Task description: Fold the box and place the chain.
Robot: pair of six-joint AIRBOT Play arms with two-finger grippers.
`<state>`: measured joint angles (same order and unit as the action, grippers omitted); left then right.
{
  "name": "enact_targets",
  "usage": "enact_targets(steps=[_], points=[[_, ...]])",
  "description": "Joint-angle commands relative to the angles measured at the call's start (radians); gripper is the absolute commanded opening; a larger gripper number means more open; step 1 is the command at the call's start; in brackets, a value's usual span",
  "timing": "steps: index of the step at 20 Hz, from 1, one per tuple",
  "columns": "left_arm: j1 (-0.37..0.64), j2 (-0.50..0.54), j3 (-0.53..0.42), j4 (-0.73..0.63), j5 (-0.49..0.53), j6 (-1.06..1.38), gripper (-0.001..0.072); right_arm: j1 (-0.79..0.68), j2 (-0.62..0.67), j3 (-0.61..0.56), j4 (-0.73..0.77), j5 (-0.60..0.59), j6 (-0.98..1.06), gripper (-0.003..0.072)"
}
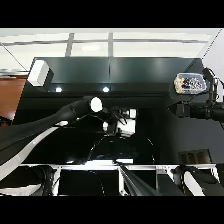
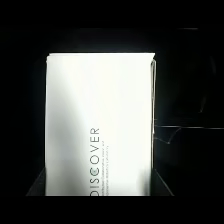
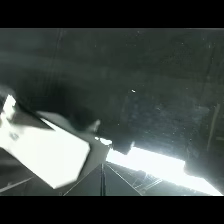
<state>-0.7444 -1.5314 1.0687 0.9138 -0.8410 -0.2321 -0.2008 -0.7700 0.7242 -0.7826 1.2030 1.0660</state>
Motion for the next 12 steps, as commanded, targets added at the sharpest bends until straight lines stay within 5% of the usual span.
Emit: enact_targets(steps=[1,7,12], points=[[0.071,0.087,0.001,0.116,-0.035,-0.303,0.0325,-0.001,0.001,0.000,0.000,0.006,0.001,0.0016],[0.505,0.228,-0.021,0.488,-0.291,-0.834,0.0325,-0.001,0.001,0.000,0.000,0.013,0.000,0.0016],[1.002,0.243,-0.057,0.506,-0.330,-1.016,0.0330,-0.001,0.001,0.000,0.000,0.003,0.000,0.0016]])
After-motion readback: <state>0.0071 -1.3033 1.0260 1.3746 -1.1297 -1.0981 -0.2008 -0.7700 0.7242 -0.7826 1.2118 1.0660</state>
